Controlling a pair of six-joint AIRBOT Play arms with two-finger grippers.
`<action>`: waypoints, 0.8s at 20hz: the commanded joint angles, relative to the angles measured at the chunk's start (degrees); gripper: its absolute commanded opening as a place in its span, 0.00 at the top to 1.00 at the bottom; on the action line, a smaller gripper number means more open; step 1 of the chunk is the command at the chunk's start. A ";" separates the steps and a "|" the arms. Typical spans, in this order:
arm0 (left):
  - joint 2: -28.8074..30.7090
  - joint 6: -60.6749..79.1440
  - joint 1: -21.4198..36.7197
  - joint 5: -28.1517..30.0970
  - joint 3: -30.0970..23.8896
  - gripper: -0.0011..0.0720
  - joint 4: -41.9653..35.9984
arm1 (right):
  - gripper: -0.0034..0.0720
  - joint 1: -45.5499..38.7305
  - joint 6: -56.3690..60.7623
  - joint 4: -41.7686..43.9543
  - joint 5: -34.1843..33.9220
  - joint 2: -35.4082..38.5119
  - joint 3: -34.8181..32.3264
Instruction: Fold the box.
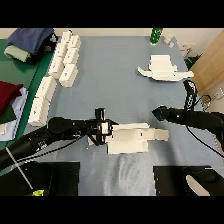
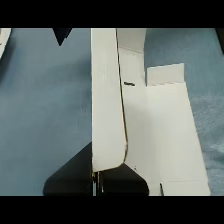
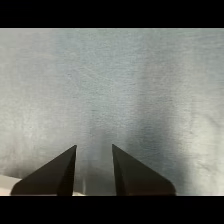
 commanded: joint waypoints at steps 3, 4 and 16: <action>-0.44 -0.52 -5.35 4.83 -4.96 0.97 -0.50 | 0.55 0.04 -0.04 1.14 0.02 0.00 0.04; -1.73 -0.50 -5.90 4.68 -5.20 0.97 -1.46 | 0.66 0.04 -0.04 1.16 0.02 -0.02 0.04; -7.08 -1.60 -6.21 4.70 -4.13 0.97 -4.94 | 0.66 0.04 -0.07 1.14 -1.92 -0.02 0.04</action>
